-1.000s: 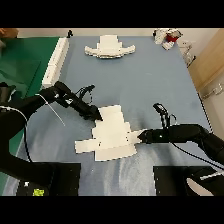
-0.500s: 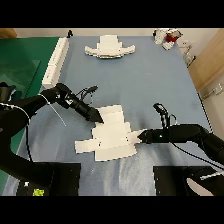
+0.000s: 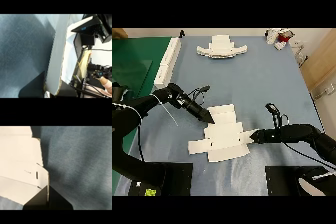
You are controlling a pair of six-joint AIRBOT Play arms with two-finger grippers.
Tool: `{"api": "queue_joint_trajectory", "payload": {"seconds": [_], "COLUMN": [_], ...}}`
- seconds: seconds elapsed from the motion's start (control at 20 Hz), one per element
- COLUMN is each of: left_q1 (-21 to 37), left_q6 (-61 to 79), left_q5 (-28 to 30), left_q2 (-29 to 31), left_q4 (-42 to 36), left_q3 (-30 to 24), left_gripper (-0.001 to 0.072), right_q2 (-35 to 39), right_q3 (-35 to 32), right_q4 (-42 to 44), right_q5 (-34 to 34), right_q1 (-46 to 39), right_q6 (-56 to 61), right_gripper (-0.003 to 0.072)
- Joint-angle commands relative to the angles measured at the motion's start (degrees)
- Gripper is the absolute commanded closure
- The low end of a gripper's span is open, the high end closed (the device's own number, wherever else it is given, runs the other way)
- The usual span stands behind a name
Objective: Fold the box.
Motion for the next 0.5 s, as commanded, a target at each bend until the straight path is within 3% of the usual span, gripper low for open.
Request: {"api": "queue_joint_trajectory", "payload": {"seconds": [0.0, 0.45], "left_q1": [0.0, 0.0], "left_q6": [1.1, 3.8], "left_q5": [0.5, 0.2], "left_q2": [0.0, 0.0], "left_q4": [-0.2, -0.2], "left_q3": [0.0, 0.0], "left_gripper": [0.0614, 0.0616], "right_q2": [0.0, 0.0], "right_q3": [0.0, 0.0], "right_q4": [-0.2, -0.3], "right_q5": [0.0, 0.2], "right_q1": [0.1, 0.1], "right_q6": [0.0, 0.0], "right_gripper": [0.0681, 0.0681]}}
